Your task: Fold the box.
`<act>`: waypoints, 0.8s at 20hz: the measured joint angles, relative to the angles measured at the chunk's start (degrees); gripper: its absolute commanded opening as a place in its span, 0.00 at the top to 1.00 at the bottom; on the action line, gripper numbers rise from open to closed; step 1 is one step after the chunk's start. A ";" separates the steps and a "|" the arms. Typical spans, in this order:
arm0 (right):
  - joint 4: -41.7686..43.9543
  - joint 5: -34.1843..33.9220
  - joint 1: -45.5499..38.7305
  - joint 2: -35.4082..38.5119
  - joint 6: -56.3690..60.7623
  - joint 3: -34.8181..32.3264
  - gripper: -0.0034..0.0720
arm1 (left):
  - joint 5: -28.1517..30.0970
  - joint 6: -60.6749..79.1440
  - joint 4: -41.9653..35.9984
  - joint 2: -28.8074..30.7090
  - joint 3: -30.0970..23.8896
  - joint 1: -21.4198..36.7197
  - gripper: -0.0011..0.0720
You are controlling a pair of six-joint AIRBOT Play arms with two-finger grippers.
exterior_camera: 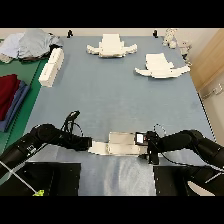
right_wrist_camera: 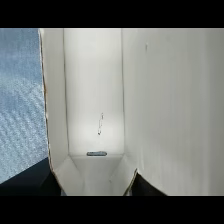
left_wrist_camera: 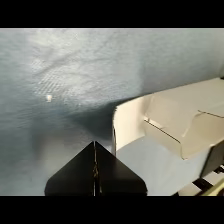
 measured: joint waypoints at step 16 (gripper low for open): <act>0.00 -0.02 0.00 0.00 0.02 0.00 0.27 | 8.39 1.38 -9.25 -1.64 3.06 -10.60 0.53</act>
